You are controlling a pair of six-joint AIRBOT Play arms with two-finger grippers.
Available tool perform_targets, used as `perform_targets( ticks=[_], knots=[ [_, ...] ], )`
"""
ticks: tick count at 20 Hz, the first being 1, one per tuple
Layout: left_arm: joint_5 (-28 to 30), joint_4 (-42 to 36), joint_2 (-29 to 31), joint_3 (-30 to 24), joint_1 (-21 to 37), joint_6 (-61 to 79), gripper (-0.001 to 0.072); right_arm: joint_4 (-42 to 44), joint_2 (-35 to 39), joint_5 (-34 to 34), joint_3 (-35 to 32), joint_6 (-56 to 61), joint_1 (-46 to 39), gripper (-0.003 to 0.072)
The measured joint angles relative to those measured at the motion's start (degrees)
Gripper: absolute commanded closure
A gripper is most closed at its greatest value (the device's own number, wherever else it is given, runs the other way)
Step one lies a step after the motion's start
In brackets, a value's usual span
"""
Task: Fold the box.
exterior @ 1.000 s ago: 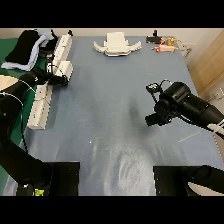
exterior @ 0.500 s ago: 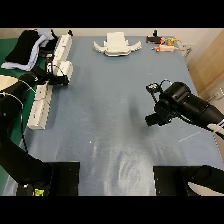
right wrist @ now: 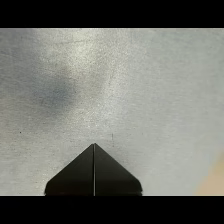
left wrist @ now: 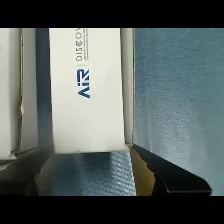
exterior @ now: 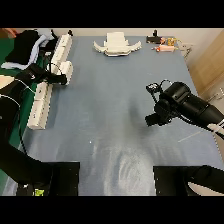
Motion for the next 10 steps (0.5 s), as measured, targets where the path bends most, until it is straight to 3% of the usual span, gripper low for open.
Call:
perform_targets(
  ticks=[6,7,8,10],
  knots=[
    [-7.2,1.7,8.8,0.0,0.0,0.0,0.0035,0.0,0.0,0.0,0.0,0.0,0.0,0.0684],
    [-8.8,1.7,10.7,0.0,0.0,0.0,0.0302,0.0,0.0,0.0,0.0,0.0,0.0,0.0684],
    [-10.6,1.6,12.6,0.0,0.0,-0.1,0.0673,0.0,0.0,0.0,0.0,0.0,0.0,0.0684],
    [-15.0,0.3,16.8,0.0,-0.2,-1.6,0.0698,0.0,0.0,0.0,0.0,0.0,0.0,0.0684]
  ],
)
